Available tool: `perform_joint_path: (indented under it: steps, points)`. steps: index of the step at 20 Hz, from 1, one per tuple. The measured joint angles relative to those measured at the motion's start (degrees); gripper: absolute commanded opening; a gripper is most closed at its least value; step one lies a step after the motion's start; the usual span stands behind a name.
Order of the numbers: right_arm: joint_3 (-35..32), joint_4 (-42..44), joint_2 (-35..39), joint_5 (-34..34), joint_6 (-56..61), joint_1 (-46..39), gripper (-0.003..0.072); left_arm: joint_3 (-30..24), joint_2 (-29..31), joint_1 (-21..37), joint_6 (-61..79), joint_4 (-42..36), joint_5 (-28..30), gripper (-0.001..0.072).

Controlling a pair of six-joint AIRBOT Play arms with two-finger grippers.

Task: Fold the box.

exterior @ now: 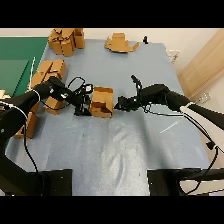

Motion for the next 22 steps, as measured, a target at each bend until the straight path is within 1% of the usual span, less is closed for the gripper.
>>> perform_joint_path:
  steps: [2, 3, 4, 5, 8, 9, 10, 16, 22]
  points:
    - [0.00, 1.18, -0.35, -0.70, -0.83, 0.33, 0.0111, 0.00, 0.00, 0.00, 0.00, 0.00, 0.00, 0.0523]
    - [0.02, 1.77, -0.46, -0.81, -1.20, 0.61, 0.0142, 0.00, 0.00, 0.00, 0.00, 0.00, 0.00, 0.0523]
    - [0.02, 2.21, -0.57, -0.83, -1.44, 0.90, 0.0243, 0.00, 0.00, 0.00, 0.00, 0.02, 0.00, 0.0523]
    - [0.04, 2.56, -0.72, -0.83, -1.62, 1.25, 0.0254, 0.00, 0.00, 0.00, 0.00, 0.00, 0.00, 0.0523]
    - [0.04, 3.21, -1.46, -0.76, -1.86, 1.77, 0.0255, 0.00, 0.00, 0.00, 0.00, 0.00, -0.02, 0.0523]
    - [0.04, 3.30, -1.70, -0.63, -1.90, 1.88, 0.0351, 0.00, 0.00, 0.00, 0.00, 0.00, -0.02, 0.0523]
    - [0.04, 3.39, -1.92, -0.28, -1.86, 1.97, 0.0379, 0.00, 0.00, 0.00, 0.00, 0.00, -0.02, 0.0522]
    - [1.88, 1.27, -2.36, 1.77, 1.75, 2.10, 0.0380, 0.00, 0.00, 0.00, -0.02, -0.02, -0.04, 0.0523]
    - [5.25, -6.32, -2.43, -0.46, 8.31, 2.60, 0.0379, 0.00, 0.00, 0.00, -0.02, -0.02, -0.04, 0.0522]
